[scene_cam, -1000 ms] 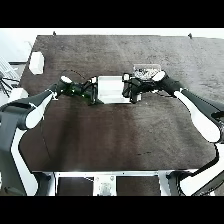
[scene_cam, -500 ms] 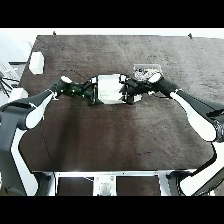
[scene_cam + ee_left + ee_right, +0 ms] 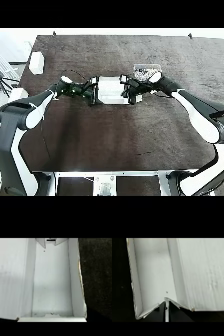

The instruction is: Fold the box and place the chain.

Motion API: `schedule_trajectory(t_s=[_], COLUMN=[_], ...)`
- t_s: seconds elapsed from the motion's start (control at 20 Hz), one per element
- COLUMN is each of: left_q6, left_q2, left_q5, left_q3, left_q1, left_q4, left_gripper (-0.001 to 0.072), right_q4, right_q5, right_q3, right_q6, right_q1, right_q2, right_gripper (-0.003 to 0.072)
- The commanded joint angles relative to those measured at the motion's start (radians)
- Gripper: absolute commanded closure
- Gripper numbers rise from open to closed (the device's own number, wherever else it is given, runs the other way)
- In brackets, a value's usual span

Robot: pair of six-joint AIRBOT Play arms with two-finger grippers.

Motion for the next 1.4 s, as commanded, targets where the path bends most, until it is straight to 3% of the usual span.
schedule_trajectory(t_s=[0.0,0.25,0.6,0.8,0.95,1.35], left_q6=[0.002,0.002,0.002,0.002,0.002,0.002], left_q2=[0.000,0.000,0.000,0.000,0.000,0.000], left_q5=[0.005,0.005,0.005,0.006,0.005,0.005], left_q3=[0.001,0.001,0.001,0.001,0.001,0.001], left_q1=[0.000,0.000,0.000,0.000,0.000,0.000], left_q4=[0.000,0.000,0.000,0.000,0.000,0.000], left_gripper=[0.0420,0.0419,0.0420,0.0420,0.0420,0.0419], right_q4=[-0.077,-0.076,-0.074,-0.027,0.096,0.209], right_q5=[0.084,0.094,0.094,0.095,0.112,0.103], right_q3=[0.000,0.000,-0.072,-0.126,-0.126,-0.126], right_q6=[0.117,0.375,0.753,0.813,0.815,0.815], right_q1=[-0.032,-0.157,-0.355,-0.358,-0.341,-0.240], right_q2=[0.071,0.213,0.207,0.146,0.074,-0.029], right_gripper=[0.0673,0.0674,0.0674,0.0675,0.0675,0.0675])
